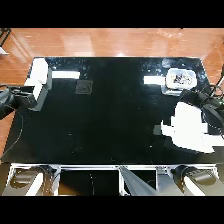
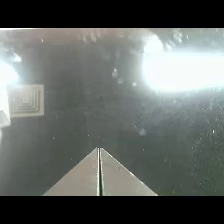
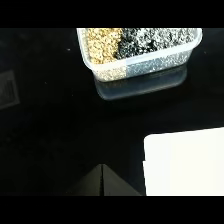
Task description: Fold the box and place the chain.
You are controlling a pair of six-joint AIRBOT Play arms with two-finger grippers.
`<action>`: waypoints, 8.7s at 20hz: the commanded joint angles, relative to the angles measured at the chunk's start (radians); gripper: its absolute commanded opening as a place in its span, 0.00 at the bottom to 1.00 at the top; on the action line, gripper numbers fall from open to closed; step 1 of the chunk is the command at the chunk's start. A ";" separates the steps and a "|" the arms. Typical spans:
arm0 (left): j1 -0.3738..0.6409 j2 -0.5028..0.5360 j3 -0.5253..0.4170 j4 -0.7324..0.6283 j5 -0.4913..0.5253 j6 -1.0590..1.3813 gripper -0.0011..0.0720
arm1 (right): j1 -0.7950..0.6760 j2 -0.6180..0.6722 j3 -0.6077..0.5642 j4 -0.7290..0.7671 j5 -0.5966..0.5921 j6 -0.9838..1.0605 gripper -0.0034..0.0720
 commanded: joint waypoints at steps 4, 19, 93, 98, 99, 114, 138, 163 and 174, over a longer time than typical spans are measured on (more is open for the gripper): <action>-0.008 -0.119 -0.002 -0.024 0.017 -0.060 0.89 | -0.013 -0.001 0.000 -0.111 -0.111 -0.032 0.99; -0.010 -0.272 -0.002 -0.071 0.024 -0.059 0.88 | -1.754 -0.405 0.102 0.898 -0.588 -1.093 0.98; 0.058 -0.800 -0.014 -0.662 -0.647 0.587 0.87 | 0.292 -0.167 -0.129 1.176 -0.013 -1.104 0.08; 0.002 -0.948 -0.013 -0.752 -0.635 0.809 0.87 | 0.292 -0.167 -0.129 1.190 0.005 -1.094 0.08; -0.006 -0.971 -0.013 -0.756 -0.631 0.814 0.87 | 0.292 -0.167 -0.129 1.191 0.005 -1.089 0.08; -0.098 -1.035 -0.014 -0.835 -0.671 1.188 0.86 | 0.292 -0.167 -0.129 1.196 0.012 -1.062 0.08; -0.107 -1.054 -0.011 -0.851 -0.677 1.191 0.48 | 0.292 -0.167 -0.129 1.184 0.008 -1.062 0.08; -0.409 -0.772 0.023 -0.539 -0.113 1.359 0.04 | -0.206 0.062 0.053 0.529 -0.348 -1.017 0.85; -0.406 -0.821 0.023 -0.451 -0.110 1.339 0.05 | -0.203 0.061 -0.071 0.735 -0.239 -1.189 0.85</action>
